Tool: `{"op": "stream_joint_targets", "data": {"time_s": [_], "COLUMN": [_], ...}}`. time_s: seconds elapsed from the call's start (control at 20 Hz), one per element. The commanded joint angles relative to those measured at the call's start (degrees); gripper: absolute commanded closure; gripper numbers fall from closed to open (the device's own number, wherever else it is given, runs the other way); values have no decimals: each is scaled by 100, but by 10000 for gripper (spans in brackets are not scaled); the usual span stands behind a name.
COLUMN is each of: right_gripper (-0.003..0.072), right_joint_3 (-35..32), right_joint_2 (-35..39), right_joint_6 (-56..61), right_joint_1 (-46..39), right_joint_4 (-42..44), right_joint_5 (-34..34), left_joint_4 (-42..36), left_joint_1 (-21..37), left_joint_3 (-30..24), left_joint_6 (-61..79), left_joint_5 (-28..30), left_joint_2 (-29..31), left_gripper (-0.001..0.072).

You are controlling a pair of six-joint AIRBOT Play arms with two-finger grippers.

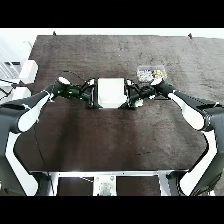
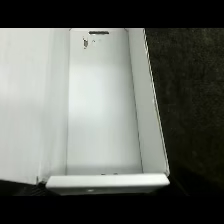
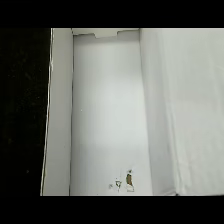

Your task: Fold the box and place the chain.

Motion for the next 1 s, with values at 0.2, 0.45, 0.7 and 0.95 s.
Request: {"op": "stream_joint_targets", "data": {"time_s": [0.2, 0.45, 0.7, 0.95], "right_gripper": [124, 124, 124, 124], "right_joint_3": [-2, -2, -2, -2], "right_joint_2": [2, 2, 2, 2], "right_joint_6": [-2, -2, -2, -2], "right_joint_1": [-2, -2, -2, -2], "right_joint_4": [0, 0, 0, 0], "right_joint_5": [0, 0, 0, 0], "left_joint_4": [-48, 0, 249, 286], "left_joint_1": [-22, -22, -24, -24], "left_joint_3": [37, 39, 155, 177], "left_joint_6": [-142, -142, -98, -155], "left_joint_5": [273, 214, 138, 83], "left_joint_2": [-2, -2, -15, -39], "left_gripper": [-6, -4, -4, -4]}}
